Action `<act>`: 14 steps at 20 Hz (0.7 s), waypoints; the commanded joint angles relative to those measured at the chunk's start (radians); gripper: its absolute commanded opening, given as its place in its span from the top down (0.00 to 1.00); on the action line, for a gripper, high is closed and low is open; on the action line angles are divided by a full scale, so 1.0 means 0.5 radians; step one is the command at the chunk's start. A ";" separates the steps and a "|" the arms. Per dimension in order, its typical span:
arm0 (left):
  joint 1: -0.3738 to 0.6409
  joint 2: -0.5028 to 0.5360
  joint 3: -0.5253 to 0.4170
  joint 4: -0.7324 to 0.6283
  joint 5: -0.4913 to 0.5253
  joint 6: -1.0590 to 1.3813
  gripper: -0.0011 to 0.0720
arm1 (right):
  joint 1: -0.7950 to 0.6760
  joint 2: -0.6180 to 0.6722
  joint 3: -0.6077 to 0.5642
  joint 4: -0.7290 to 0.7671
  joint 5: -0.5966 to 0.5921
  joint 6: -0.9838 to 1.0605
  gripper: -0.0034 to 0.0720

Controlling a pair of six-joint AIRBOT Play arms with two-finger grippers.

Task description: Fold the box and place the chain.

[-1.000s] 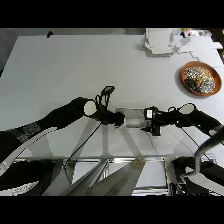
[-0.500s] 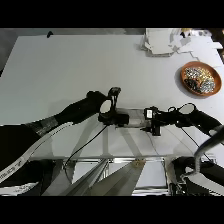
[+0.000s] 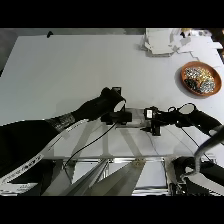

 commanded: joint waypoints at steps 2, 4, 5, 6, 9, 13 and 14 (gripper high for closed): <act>-0.024 -0.050 0.083 0.089 -0.056 -0.114 0.63 | 0.000 0.000 -0.001 0.001 0.000 0.000 0.33; -0.024 -0.050 0.101 0.092 -0.056 -0.117 0.63 | 0.000 0.000 -0.001 0.001 0.001 0.000 0.33; -0.022 -0.052 0.101 0.096 -0.059 -0.127 0.64 | 0.000 0.000 -0.001 0.001 0.000 0.000 0.33; -0.022 -0.058 0.101 0.098 -0.079 -0.143 0.64 | 0.000 0.000 -0.001 0.002 0.001 0.000 0.33; -0.024 -0.096 0.101 0.096 -0.195 -0.203 0.64 | 0.000 0.000 -0.001 0.001 0.000 0.000 0.33; -0.008 -0.112 0.102 0.076 -0.297 -0.206 0.66 | 0.000 0.000 -0.001 0.001 0.000 0.000 0.33; 0.006 -0.112 0.102 0.043 -0.277 -0.205 0.73 | 0.000 0.000 -0.001 0.001 0.000 0.000 0.33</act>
